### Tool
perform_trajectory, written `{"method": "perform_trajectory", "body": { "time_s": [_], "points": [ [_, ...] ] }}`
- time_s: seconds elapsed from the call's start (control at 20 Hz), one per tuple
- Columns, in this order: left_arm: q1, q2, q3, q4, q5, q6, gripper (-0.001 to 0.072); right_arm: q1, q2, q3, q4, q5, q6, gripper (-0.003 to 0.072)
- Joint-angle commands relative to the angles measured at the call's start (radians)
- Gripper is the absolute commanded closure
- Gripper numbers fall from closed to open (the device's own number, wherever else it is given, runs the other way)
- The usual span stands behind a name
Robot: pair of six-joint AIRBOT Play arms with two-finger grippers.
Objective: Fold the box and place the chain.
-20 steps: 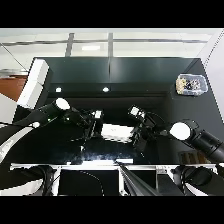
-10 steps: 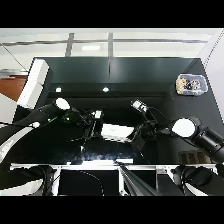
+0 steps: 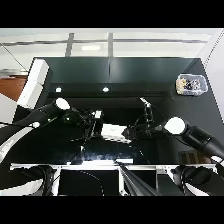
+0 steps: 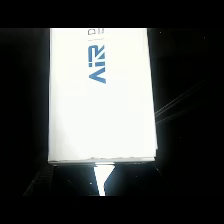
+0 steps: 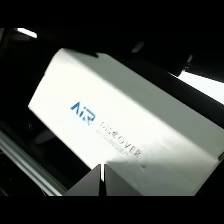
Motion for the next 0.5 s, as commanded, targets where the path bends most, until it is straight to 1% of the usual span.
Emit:
{"method": "perform_trajectory", "body": {
  "time_s": [0.0,0.25,0.45],
  "points": [
    [0.000,-0.001,0.000,0.000,0.000,0.000,0.0314,0.000,-0.044,-0.014,0.024,-0.039,0.053,0.0659],
    [0.000,-0.001,0.000,0.000,0.000,0.000,0.0314,0.000,-0.087,-0.027,0.021,-0.036,0.053,0.0659],
    [0.000,-0.001,0.000,0.000,0.000,0.000,0.0314,-0.005,-0.088,-0.024,0.022,-0.040,0.035,0.0658]
  ]
}}
